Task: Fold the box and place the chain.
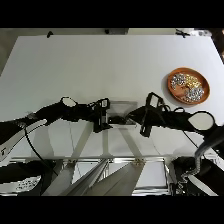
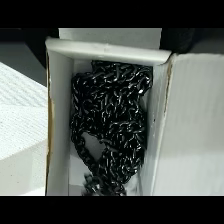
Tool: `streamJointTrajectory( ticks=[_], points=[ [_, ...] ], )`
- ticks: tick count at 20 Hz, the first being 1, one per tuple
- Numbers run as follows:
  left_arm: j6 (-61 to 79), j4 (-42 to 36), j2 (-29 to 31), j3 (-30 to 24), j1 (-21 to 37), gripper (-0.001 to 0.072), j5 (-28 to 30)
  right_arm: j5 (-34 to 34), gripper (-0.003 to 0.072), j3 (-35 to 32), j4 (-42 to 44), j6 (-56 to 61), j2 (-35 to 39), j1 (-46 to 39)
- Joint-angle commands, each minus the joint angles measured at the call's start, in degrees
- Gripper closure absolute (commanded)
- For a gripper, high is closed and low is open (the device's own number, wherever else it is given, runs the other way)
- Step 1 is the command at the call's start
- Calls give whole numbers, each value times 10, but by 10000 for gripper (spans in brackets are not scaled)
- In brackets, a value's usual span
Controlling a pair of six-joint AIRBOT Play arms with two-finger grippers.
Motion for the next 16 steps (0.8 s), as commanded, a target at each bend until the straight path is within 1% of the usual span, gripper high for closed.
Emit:
streamJointTrajectory(
  ticks=[1,2,3,4,5,6,7,8,9,10,11,12,14,15,16],
  points=[
    [0,0,0,1,0,696,0,-69,674,1,7,58,-84,53],
    [0,0,0,1,0,696,0,-87,667,3,7,79,-104,60],
    [0,0,0,1,0,696,0,-92,623,5,7,97,-116,62],
    [0,0,0,1,0,696,0,-92,622,9,6,112,-123,62],
    [0,0,0,1,0,696,0,-92,602,11,7,118,-123,62],
    [0,0,0,1,0,696,0,-88,567,15,7,118,-122,62],
    [0,0,0,1,0,696,0,-84,560,21,7,130,-122,62],
    [0,0,0,1,0,696,0,-85,522,28,6,151,-122,61],
    [0,0,0,1,0,696,0,-82,500,38,5,165,-122,58],
    [0,0,0,1,0,696,0,-69,500,51,-1,174,-122,51],
    [0,0,0,1,0,696,0,-48,500,67,-30,183,-122,43],
    [0,0,0,1,0,696,0,-21,500,86,-87,209,-122,34],
    [0,0,0,1,0,696,0,62,499,136,-206,261,-122,17],
    [0,0,0,1,0,696,0,105,500,167,-243,269,-122,11],
    [0,0,0,1,0,696,0,144,513,205,-263,269,-122,5]
  ],
)
